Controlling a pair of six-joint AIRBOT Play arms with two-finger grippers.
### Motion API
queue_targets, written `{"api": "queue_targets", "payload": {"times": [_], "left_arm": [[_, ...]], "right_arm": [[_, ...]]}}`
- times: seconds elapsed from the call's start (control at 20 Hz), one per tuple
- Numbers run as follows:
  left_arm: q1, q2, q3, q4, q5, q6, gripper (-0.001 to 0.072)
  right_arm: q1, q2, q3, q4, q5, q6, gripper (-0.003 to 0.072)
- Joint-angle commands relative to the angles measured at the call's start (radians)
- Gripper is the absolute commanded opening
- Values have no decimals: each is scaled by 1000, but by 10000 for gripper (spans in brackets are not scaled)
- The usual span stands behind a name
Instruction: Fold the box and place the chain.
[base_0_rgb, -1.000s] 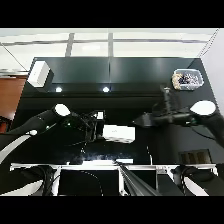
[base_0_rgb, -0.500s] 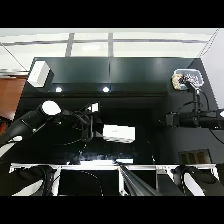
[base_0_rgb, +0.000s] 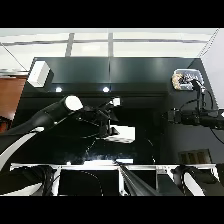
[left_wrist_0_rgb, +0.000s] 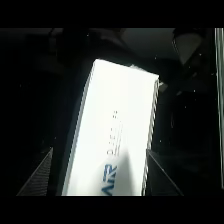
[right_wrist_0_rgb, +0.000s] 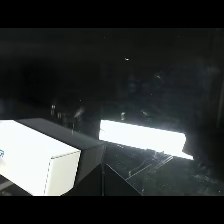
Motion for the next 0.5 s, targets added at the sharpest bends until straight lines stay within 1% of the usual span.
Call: {"api": "queue_targets", "payload": {"times": [0.0, 0.3, 0.45], "left_arm": [[-35, -66, 36, 6, -13, -29, 713], [-40, -70, 36, 6, -14, -34, 713], [-45, -70, 36, 7, -39, -34, 712]], "right_arm": [[0, 1, -1, -1, -3, 1, 17], [0, 1, -2, -1, -18, -6, 17], [0, 1, -13, -1, -35, -6, 17]]}}
